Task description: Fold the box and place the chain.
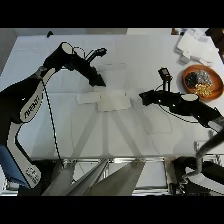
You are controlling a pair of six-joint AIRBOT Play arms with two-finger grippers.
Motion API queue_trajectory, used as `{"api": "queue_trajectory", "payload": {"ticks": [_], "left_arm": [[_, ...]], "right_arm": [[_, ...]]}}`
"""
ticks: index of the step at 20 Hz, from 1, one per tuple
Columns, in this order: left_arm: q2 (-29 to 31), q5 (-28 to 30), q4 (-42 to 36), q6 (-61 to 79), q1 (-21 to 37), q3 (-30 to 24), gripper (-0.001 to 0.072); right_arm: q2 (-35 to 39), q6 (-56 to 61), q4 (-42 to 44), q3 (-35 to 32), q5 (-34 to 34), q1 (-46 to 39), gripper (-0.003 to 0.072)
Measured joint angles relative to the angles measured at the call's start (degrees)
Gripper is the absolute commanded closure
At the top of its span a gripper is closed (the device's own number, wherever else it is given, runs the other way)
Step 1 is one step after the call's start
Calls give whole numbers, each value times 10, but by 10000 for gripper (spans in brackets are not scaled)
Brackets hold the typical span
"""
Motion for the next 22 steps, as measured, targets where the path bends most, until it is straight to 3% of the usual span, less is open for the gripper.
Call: {"api": "queue_trajectory", "payload": {"ticks": [3, 4, 6, 7, 11, 15, 18, 22], "left_arm": [[0, 4, 0, 0, 0, 0, 702], [0, 5, 0, 1, 0, 0, 702], [0, 10, 3, 0, 0, 0, 701], [0, 9, 2, -5, 0, 0, 701], [0, 10, 2, -23, 0, 0, 703], [18, 7, 7, -24, 2, 0, 703], [50, -10, 24, -19, 11, 0, 706], [102, -36, 33, -17, 25, -1, 708]], "right_arm": [[0, 0, 0, 0, 0, 0, 672], [0, 0, 0, 0, -1, 0, 581], [0, 0, -1, 0, -3, 0, 202], [0, 0, -1, 0, -3, 0, 134], [15, 0, 0, 2, -5, 0, 134], [74, 0, -5, 2, -25, 0, 135], [143, 0, -22, 2, -94, 0, 136], [242, 0, -34, 2, -241, 0, 144]]}}
